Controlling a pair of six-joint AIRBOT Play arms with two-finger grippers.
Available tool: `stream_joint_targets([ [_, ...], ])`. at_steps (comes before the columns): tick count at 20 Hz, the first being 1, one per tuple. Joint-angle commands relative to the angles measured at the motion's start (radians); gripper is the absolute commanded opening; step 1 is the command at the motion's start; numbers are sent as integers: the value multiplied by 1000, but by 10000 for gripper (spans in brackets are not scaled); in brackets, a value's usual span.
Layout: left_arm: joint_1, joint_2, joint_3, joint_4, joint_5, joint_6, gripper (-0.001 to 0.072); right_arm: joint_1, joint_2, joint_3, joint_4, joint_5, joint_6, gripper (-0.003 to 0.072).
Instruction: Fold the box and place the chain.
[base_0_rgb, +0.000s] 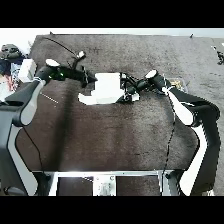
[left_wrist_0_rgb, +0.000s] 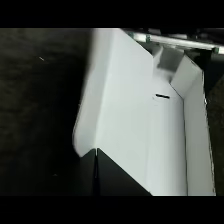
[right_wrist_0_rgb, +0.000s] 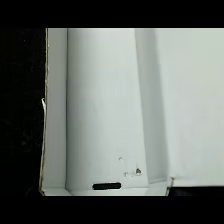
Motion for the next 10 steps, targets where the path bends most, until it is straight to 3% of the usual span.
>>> stream_joint_targets([
  [1,51,88,4,3,-76,10,11,0,-1,0,1,0,1,411],
  [3,72,109,4,21,-214,10,12,0,-1,0,1,0,1,411],
  [5,61,109,-1,126,-328,9,13,0,-1,0,1,0,1,412],
  [7,30,108,-27,286,-311,3,361,0,-1,0,1,0,1,412],
  [10,-17,108,-116,353,-140,5,630,0,0,0,1,0,1,412],
])
